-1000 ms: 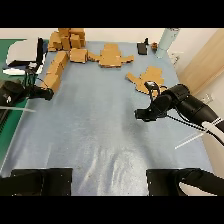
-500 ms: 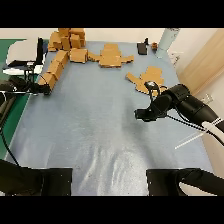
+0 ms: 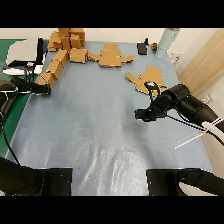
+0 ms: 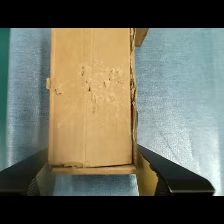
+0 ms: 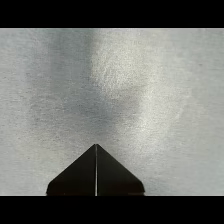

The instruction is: Fold the box.

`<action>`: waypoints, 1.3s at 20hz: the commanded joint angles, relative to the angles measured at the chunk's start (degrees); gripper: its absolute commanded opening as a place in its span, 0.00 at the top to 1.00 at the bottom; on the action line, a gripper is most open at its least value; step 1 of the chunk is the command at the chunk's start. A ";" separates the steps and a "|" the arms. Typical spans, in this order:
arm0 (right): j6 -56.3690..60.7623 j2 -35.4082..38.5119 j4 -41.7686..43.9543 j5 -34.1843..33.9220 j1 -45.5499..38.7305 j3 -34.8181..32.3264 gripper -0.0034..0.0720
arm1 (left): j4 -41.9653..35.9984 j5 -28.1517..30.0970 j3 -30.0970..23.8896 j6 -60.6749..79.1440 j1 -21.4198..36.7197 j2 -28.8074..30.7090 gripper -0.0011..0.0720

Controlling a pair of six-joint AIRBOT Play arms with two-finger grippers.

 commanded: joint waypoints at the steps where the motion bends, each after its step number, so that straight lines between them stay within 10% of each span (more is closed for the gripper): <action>1: 0.00 -0.04 0.00 0.02 -0.02 0.04 0.95 | 0.11 -2.49 0.11 0.02 0.15 -0.04 0.02; 12: 0.02 -0.04 0.00 0.02 -0.02 0.04 0.95 | 16.02 -23.10 1.66 -14.51 -0.07 19.61 0.02; 13: 0.02 -0.04 0.00 0.02 -0.02 0.04 0.95 | 14.29 -24.52 1.86 -16.74 -0.63 21.66 0.07; 15: 0.00 -0.04 0.00 0.04 -0.02 0.04 0.95 | 10.38 -29.09 2.12 -17.53 -2.86 25.53 0.87; 16: 0.02 -0.04 0.00 0.02 -0.02 0.04 0.95 | 9.81 -31.17 2.12 -17.57 -4.79 27.19 0.97; 21: 0.00 -0.04 0.00 0.02 -0.02 0.04 0.95 | 6.40 -42.07 2.03 -20.39 -19.45 28.33 0.97; 26: 0.02 -0.04 0.00 0.02 -0.02 0.04 0.95 | 6.45 -39.01 2.01 -28.68 -36.59 25.22 0.97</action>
